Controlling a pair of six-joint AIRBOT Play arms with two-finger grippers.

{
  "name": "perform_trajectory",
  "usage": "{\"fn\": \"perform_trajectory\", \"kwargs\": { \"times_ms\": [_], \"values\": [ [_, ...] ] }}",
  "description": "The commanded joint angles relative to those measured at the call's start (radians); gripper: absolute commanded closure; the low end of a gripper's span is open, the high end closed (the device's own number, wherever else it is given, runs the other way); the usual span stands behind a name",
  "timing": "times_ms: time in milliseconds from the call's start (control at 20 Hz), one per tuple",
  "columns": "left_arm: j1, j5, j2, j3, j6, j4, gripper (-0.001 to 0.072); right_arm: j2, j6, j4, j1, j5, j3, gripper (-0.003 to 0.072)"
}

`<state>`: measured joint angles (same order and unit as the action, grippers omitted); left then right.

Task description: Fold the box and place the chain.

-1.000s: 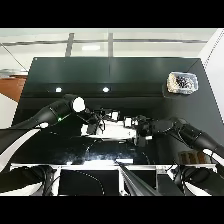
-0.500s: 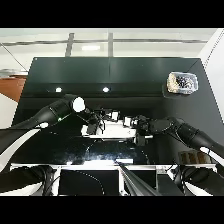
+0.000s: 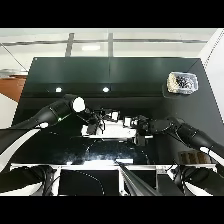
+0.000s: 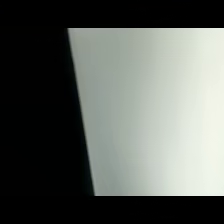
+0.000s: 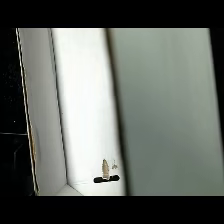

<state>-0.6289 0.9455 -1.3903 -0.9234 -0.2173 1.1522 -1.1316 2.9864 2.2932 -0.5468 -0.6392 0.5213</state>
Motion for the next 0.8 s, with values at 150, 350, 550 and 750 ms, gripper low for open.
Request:
{"fn": "perform_trajectory", "kwargs": {
  "times_ms": [150,350,550,750],
  "values": [
    [0.000,0.000,-0.002,0.000,0.000,0.000,0.0682,0.000,0.000,0.002,0.003,-0.001,0.000,-0.0008],
    [0.000,0.000,-0.002,0.000,-0.001,0.000,0.0682,0.012,0.000,-0.001,0.005,-0.032,0.000,-0.0009],
    [0.000,0.000,-0.002,0.000,-0.001,0.000,0.0682,0.014,0.000,-0.008,0.012,-0.036,0.000,-0.0008],
    [0.000,-0.002,-0.002,0.000,-0.001,0.000,0.0682,0.014,0.000,-0.019,0.042,-0.035,0.000,-0.0009]
  ]
}}
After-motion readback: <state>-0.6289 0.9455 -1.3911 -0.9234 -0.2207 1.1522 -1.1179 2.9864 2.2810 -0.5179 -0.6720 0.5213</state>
